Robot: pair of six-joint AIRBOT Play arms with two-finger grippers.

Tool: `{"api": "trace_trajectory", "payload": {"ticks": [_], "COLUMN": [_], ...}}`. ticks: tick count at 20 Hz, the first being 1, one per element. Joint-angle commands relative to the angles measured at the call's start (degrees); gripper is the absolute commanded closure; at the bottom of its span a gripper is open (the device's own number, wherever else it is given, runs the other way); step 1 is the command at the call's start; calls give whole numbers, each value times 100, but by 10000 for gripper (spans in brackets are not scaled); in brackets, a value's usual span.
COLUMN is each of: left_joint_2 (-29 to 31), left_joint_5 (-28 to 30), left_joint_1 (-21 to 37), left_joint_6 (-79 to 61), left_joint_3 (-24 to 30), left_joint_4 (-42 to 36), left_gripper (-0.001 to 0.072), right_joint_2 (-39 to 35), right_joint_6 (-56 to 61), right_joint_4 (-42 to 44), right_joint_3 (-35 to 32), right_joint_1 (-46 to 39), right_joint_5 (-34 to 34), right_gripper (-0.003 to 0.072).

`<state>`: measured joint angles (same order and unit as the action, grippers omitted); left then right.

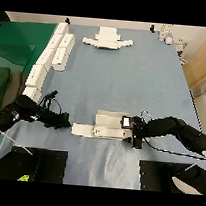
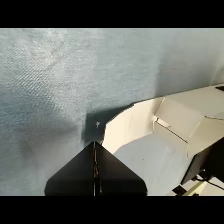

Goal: Fold the box.

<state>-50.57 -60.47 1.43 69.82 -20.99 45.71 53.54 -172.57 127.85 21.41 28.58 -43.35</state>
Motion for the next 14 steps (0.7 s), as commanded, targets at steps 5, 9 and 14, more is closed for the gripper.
{"api": "trace_trajectory", "payload": {"ticks": [5, 9, 14], "left_joint_2": [-522, -544, -544], "left_joint_5": [568, 595, 610], "left_joint_1": [-824, -1226, -1467], "left_joint_6": [-175, -450, -446], "left_joint_3": [74, -52, -74], "left_joint_4": [-411, -1130, -1276], "left_gripper": [697, 697, 697], "right_joint_2": [-4, -4, -4], "right_joint_6": [2, 2, 2], "right_joint_4": [0, 0, 0], "right_joint_3": [4, 4, 4], "right_joint_1": [4, 4, 4], "right_joint_5": [2, 2, 2], "right_gripper": [152, 153, 152]}}
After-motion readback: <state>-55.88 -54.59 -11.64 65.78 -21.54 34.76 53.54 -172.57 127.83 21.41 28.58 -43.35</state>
